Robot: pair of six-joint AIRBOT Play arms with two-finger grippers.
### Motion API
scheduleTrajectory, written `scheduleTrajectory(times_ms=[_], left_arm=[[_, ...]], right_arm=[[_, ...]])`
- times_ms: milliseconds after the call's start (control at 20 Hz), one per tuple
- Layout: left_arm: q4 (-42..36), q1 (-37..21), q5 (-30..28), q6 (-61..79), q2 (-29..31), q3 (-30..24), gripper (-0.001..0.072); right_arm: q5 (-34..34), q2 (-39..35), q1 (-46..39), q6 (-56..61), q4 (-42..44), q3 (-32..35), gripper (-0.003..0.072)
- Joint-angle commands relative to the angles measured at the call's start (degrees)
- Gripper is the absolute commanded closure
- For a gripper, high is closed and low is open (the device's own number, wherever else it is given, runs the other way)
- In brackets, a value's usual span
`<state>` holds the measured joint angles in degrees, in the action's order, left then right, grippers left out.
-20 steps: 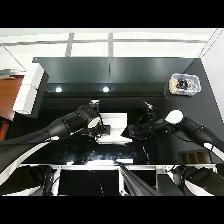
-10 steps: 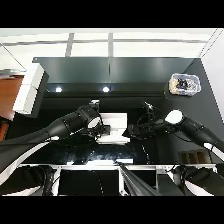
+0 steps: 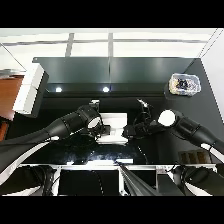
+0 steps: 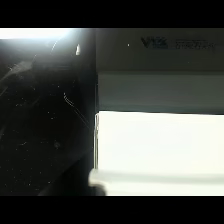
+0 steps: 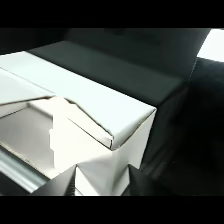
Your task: Fold the box and place the chain.
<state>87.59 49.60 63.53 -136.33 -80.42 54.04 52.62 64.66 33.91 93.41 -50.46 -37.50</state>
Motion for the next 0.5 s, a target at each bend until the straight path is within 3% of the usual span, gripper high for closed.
scheduleTrajectory(times_ms=[0, 250, 450], left_arm=[[0.0, 0.0, 0.0, 0.5, 0.0, 0.0, 0.0677], [0.0, 0.0, 0.0, 1.0, 0.0, 0.0, 0.0677], [0.0, 0.0, -0.1, 1.0, 0.0, 0.0, 0.0677]], right_arm=[[-1.8, 0.0, 4.3, 11.1, -9.6, -2.9, 0.035], [0.8, 0.2, 9.6, 27.9, -25.3, -7.3, 0.035], [6.1, 2.8, 12.3, 31.7, -29.3, -10.7, 0.035]])
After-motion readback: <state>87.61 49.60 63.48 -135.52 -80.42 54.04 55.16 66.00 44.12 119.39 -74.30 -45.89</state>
